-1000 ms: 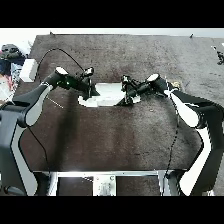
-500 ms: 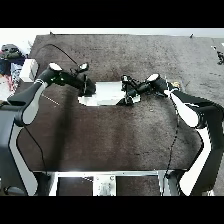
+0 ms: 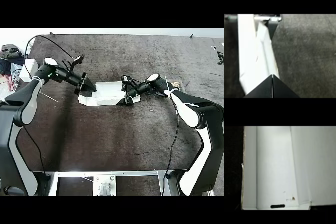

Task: Fold the box and place the chain.

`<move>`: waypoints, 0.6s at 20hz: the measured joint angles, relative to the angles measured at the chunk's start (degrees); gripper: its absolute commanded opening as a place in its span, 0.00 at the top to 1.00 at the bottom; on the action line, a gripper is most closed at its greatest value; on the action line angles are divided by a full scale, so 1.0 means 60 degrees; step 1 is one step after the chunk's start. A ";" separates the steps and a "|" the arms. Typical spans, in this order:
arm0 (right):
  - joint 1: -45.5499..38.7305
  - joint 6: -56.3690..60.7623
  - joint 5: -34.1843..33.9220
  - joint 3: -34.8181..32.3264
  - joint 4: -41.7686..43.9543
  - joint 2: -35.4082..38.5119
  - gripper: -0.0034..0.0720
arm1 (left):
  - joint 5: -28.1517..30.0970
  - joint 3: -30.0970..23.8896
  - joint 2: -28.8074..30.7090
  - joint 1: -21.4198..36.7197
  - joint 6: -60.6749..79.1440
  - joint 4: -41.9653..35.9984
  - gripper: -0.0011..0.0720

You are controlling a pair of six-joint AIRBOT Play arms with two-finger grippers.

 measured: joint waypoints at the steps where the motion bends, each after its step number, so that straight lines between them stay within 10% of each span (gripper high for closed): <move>1: 0.0000 0.0000 0.0000 0.0000 -0.0004 0.0000 0.15 | 0.0058 0.0004 0.0000 -0.0080 -0.0044 -0.0018 0.97; 12: 0.0000 0.0004 0.0004 0.0000 -0.0004 0.0000 0.15 | 0.2361 0.0015 -0.0004 -0.0470 -0.0058 -0.0127 0.97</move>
